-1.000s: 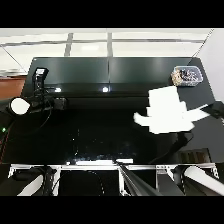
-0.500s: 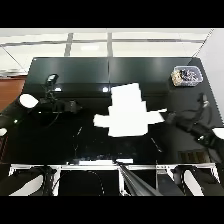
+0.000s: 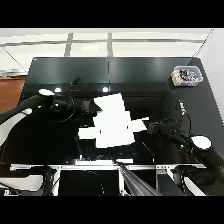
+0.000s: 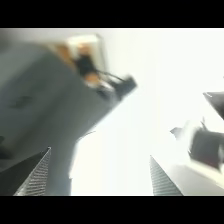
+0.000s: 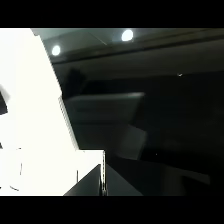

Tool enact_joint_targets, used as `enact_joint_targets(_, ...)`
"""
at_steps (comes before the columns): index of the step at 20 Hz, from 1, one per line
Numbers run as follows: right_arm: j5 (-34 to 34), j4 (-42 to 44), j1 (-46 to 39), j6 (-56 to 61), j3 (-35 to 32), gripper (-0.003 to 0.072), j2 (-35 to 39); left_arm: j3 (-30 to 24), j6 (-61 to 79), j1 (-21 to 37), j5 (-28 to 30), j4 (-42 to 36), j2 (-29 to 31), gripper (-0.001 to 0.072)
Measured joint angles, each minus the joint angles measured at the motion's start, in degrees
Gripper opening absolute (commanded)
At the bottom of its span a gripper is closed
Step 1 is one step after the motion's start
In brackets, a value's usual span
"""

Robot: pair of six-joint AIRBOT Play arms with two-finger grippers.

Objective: Fold the box and place the chain.

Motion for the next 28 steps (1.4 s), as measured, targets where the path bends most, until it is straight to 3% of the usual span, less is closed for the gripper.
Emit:
enact_joint_targets(2, -1.0, 0.3, 1.0, 0.2, -0.1, 0.0017, 0.0, 3.7, 1.5, -1.2, -6.1, 1.2, -3.7, 0.0661)
enact_joint_targets(3, -1.2, 0.3, 1.2, 0.2, -0.1, 0.0017, 0.0, 5.7, 2.1, -1.9, -9.7, 3.3, -5.5, 0.0603)
enact_joint_targets(4, -1.5, 0.4, 1.4, 0.2, -0.1, 0.0017, 0.0, 7.7, 2.3, -2.6, -12.6, 5.8, -7.1, 0.0593)
enact_joint_targets(8, -2.0, 0.4, 1.8, 0.2, -0.2, 0.0017, 0.0, 12.0, 2.3, -4.5, -17.7, 13.7, -10.1, 0.0345)
enact_joint_targets(9, -2.2, 0.4, 1.9, 0.4, -0.2, 0.0017, 0.0, 12.6, 2.5, -4.9, -17.6, 14.4, -10.4, 0.0333)
enact_joint_targets(13, -2.3, 0.3, 1.9, 0.4, -0.2, 0.0019, 0.0, 13.6, 2.9, -6.0, -17.2, 16.4, -11.0, 0.0025)
enact_joint_targets(14, -2.3, 0.3, 1.9, 0.4, -0.2, 0.0105, 0.0, 13.7, 3.1, -6.1, -17.0, 16.6, -11.1, 0.0027)
enact_joint_targets(16, -2.4, 0.3, 1.9, 0.4, -0.2, 0.069, 0.0, 13.9, 3.2, -6.3, -16.6, 17.1, -11.1, 0.0025)
enact_joint_targets(19, -2.3, -3.0, 1.5, 0.2, 1.7, 0.0711, 0.0, 14.0, 3.1, -6.3, -16.5, 17.8, -10.7, 0.0022)
enact_joint_targets(23, 5.6, -21.7, -0.3, -0.3, 11.7, 0.0709, 0.1, 12.9, 0.8, -6.7, -15.4, 21.0, -6.5, 0.0022)
enact_joint_targets(25, 11.3, -32.5, -0.6, -0.6, 16.6, 0.071, 0.1, 9.6, 3.0, -7.4, -12.2, 20.8, -1.9, 0.0023)
enact_joint_targets(28, 18.5, -44.4, 0.3, -3.2, 20.3, 0.0709, -0.2, 1.6, 12.3, -9.0, -0.8, 17.9, 7.0, 0.0024)
